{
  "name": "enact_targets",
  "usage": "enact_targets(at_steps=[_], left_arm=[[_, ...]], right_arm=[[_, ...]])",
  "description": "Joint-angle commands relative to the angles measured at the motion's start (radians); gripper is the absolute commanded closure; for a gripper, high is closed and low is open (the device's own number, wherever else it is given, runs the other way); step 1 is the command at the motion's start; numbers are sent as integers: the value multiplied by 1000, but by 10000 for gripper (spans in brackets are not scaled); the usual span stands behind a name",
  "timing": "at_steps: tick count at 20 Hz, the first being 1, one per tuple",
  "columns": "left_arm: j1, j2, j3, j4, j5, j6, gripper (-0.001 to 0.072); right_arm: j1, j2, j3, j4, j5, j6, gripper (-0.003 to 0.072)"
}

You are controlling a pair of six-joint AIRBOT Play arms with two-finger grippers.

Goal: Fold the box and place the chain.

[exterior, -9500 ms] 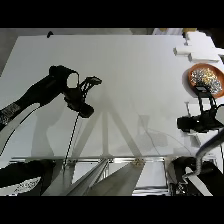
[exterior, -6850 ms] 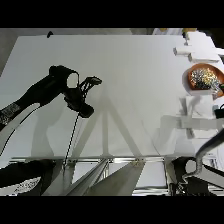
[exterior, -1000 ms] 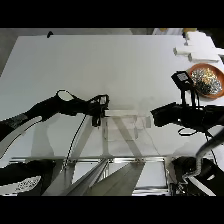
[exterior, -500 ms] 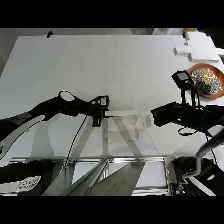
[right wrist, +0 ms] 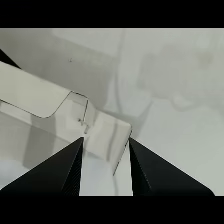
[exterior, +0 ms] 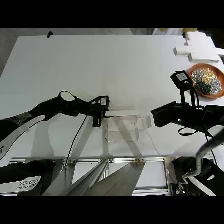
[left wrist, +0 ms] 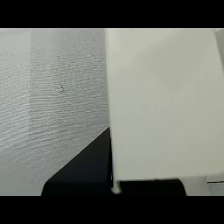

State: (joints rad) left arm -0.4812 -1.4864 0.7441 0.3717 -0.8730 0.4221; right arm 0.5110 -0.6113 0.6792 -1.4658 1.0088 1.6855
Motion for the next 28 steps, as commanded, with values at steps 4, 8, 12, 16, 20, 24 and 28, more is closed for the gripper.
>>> enact_targets(at_steps=[4,8,12,16,20,24,28], left_arm=[[-1,-1,-1,2,1,0,698],[-1,-1,-1,2,1,0,698],[0,-1,-1,2,1,0,698],[0,-1,-1,2,1,0,698],[0,-1,-1,2,1,0,698],[0,-1,-1,2,1,0,698],[0,-1,-1,2,2,0,698]], right_arm=[[0,-5,0,80,56,-245,468],[0,-26,-2,183,117,-472,674],[2,-69,-3,283,266,-727,674],[15,-62,-11,306,245,-748,674],[96,-16,-84,281,163,-843,674],[257,33,-189,212,55,-928,570],[374,32,-295,171,-111,-987,376]])
